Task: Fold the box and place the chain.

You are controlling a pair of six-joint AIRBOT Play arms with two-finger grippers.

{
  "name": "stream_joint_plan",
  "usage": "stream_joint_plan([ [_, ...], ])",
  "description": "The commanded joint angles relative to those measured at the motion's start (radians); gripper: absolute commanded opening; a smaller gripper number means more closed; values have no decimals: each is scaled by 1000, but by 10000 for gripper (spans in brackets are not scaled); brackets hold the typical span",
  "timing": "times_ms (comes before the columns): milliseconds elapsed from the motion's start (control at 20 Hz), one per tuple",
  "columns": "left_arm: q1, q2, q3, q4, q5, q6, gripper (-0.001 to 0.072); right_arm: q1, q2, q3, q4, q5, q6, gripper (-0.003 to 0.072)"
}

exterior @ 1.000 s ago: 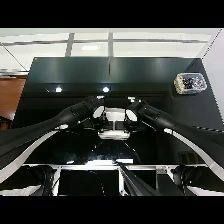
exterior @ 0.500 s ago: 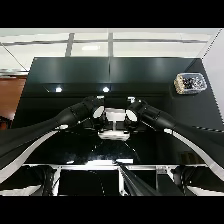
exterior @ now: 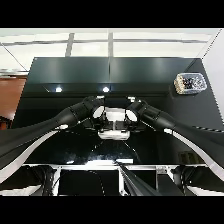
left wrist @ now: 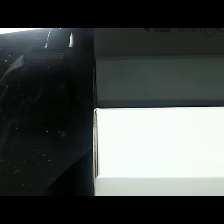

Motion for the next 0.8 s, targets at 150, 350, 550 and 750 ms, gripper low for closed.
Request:
stream_joint_plan([
  [150, 0, 1, 1, 6, 2, 0, 28, -1, 86, 1, -61, 19, -115, 415],
  [350, 0, 1, 1, 6, 2, -1, 28, -1, 310, 1, -238, 114, -165, 414],
  [550, 0, 1, 1, 6, 2, 0, 28, -85, 525, -19, -590, 230, -178, 414],
  [750, 0, 1, 1, 6, 2, -1, 28, -445, 558, -103, -627, 90, -226, 414],
])
